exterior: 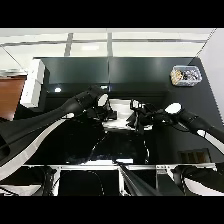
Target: Fold the box and place the chain.
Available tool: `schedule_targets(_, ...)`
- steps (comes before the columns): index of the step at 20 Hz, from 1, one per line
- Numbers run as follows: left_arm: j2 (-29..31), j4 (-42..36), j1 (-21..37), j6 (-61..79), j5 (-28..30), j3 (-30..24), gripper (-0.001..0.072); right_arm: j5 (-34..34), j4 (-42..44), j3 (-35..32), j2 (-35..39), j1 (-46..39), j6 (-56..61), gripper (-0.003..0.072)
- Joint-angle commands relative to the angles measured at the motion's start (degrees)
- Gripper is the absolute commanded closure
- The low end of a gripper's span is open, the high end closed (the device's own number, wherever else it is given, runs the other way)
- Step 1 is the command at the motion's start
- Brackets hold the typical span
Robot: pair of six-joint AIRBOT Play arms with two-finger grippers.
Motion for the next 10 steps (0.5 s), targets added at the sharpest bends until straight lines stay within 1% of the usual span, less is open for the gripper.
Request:
schedule_targets(1,0.0,0.0,0.0,0.0,-0.2,0.0,0.0681,-0.6,0.1,0.0,0.0,0.0,0.5,0.0266)
schedule_targets(3,0.0,0.0,0.0,0.0,-0.2,0.0,0.0681,-0.5,-0.3,0.0,0.2,0.0,2.4,0.0669)
schedule_targets(5,0.0,0.0,0.0,0.0,-0.3,0.0,0.068,-0.5,-2.1,0.1,1.6,-0.7,9.2,0.0674)
schedule_targets(6,0.0,0.0,0.0,0.0,-0.5,0.0,0.0681,0.6,-5.3,0.5,3.1,-1.7,16.5,0.0673)
schedule_targets(9,0.0,0.1,0.0,0.1,-0.7,0.0,0.068,14.8,-26.6,6.9,7.6,-6.9,42.2,0.0674)
schedule_targets(10,-0.1,0.1,0.0,0.1,-0.9,0.0,0.0681,19.5,-31.5,9.2,9.0,-9.9,50.3,0.0674)
